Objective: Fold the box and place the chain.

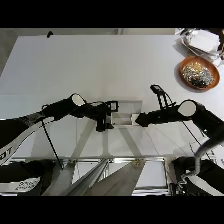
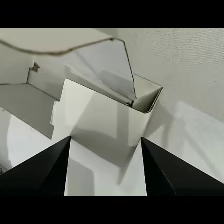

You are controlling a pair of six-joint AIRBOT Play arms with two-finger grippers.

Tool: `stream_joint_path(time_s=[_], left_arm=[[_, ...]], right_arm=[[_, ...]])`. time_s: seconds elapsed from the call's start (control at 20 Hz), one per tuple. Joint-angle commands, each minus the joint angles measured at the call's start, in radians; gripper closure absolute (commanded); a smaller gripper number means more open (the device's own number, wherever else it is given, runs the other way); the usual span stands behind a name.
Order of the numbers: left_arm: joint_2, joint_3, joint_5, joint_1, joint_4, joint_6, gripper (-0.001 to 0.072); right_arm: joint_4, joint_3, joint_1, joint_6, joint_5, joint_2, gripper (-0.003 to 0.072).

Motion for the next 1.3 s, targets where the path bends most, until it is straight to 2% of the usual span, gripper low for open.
stream_joint_path(time_s=[0.0, 0.15, 0.45, 0.55, 0.8, 1.25], left_arm=[[0.000, 0.000, 0.000, 0.000, 0.000, 0.000, 0.0438], [0.000, 0.000, 0.000, 0.000, 0.000, 0.000, 0.0438], [0.000, 0.000, 0.000, 0.000, 0.000, 0.000, 0.0438], [0.000, 0.000, 0.000, 0.000, 0.000, 0.000, 0.0438], [0.000, 0.000, 0.000, 0.000, 0.000, 0.000, 0.0438], [0.000, 0.000, 0.000, 0.000, 0.000, 0.000, 0.0438]], right_arm=[[-0.137, 0.063, 0.074, 0.196, -0.003, -0.069, 0.0218], [-0.244, 0.112, 0.127, 0.353, 0.002, -0.114, 0.0230], [-0.356, 0.150, 0.208, 0.500, 0.035, -0.181, 0.0243], [-0.396, 0.163, 0.229, 0.539, 0.039, -0.187, 0.0287], [-0.469, 0.189, 0.231, 0.594, 0.079, -0.188, 0.0294], [-0.499, 0.220, 0.272, 0.620, 0.075, -0.263, 0.0316]])
